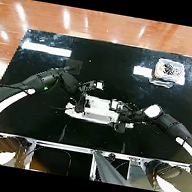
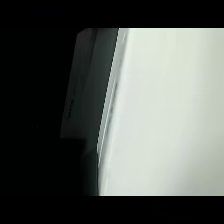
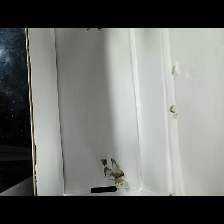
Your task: Fold the box and place the chain.
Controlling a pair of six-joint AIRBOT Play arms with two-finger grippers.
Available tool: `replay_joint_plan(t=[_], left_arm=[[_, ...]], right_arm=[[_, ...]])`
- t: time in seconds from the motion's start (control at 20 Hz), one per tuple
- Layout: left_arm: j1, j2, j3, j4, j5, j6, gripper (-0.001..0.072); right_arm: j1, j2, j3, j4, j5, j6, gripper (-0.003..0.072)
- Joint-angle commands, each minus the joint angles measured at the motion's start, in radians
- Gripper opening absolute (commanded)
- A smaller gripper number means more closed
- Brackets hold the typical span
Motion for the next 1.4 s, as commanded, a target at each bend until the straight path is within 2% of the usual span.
replay_joint_plan(t=[0.0,1.25,1.3,1.35], left_arm=[[0.000,0.000,0.000,0.000,0.000,0.002,0.0021],[0.000,0.000,0.019,-0.008,0.022,-0.006,0.0028],[0.000,0.000,0.025,-0.007,0.023,-0.031,0.0041],[0.000,0.000,0.028,-0.007,0.022,-0.056,0.0176]], right_arm=[[0.001,0.000,0.000,0.001,0.000,0.000,0.0685],[0.000,0.000,0.000,0.009,-0.010,0.002,0.0685],[0.000,0.000,0.000,0.009,-0.010,0.002,0.0685],[0.000,0.000,0.000,0.009,-0.010,0.002,0.0685]])
